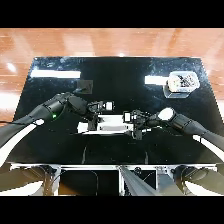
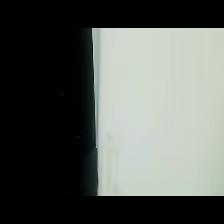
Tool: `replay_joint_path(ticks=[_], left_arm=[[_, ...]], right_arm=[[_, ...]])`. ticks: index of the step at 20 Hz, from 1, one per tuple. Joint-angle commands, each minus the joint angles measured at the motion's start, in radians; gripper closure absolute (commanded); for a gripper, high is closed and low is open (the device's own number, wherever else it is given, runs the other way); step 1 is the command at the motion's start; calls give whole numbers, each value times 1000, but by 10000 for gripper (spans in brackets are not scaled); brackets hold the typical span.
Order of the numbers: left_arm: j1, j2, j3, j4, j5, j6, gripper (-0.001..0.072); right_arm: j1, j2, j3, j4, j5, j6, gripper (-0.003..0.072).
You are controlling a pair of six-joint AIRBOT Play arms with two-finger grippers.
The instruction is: Fold the box and place the chain.
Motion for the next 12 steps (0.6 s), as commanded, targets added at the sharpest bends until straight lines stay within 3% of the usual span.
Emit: replay_joint_path(ticks=[1, 12], left_arm=[[0, 1, 1, 0, 0, 0, 692], [0, 1, 1, 0, -5, -47, 688]], right_arm=[[0, 0, -1, 0, -3, 3, 105], [0, 0, -1, 6, 32, 41, 106]])
